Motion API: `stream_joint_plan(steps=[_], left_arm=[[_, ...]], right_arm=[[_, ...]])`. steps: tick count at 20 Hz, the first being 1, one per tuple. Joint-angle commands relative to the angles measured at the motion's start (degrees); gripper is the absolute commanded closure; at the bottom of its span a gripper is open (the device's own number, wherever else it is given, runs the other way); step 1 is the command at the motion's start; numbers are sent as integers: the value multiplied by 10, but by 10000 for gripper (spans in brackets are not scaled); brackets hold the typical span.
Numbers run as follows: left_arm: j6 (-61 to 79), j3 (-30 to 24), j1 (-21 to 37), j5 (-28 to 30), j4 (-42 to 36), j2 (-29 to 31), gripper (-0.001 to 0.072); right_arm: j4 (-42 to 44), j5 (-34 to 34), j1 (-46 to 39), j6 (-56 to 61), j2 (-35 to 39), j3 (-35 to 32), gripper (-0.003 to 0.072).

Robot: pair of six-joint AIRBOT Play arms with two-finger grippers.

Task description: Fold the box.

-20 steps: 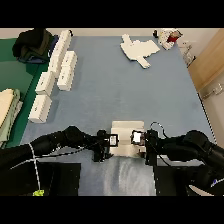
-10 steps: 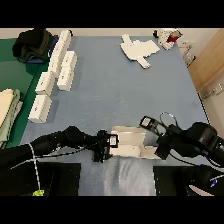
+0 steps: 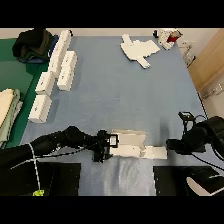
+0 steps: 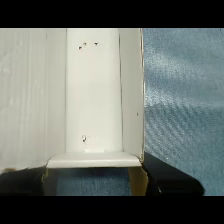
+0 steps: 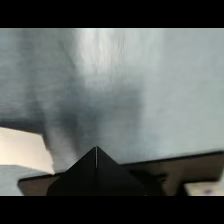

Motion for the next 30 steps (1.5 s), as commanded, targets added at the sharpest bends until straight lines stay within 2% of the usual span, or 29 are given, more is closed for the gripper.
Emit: stream_joint_plan(steps=[1,5,11,15,21,30], left_arm=[[0,0,0,0,0,0,300],[0,0,0,0,0,0,301],[0,0,0,0,0,0,300],[0,0,0,0,0,0,301],[0,0,0,0,0,0,301],[0,0,0,0,0,0,301]], right_arm=[[151,8,-143,-50,0,-45,682],[254,32,-221,-115,0,-66,682],[349,35,-223,-179,0,-66,682],[354,48,-221,-203,0,-72,682],[358,92,-221,-233,0,-121,682],[426,67,-221,-298,1,-120,682]])
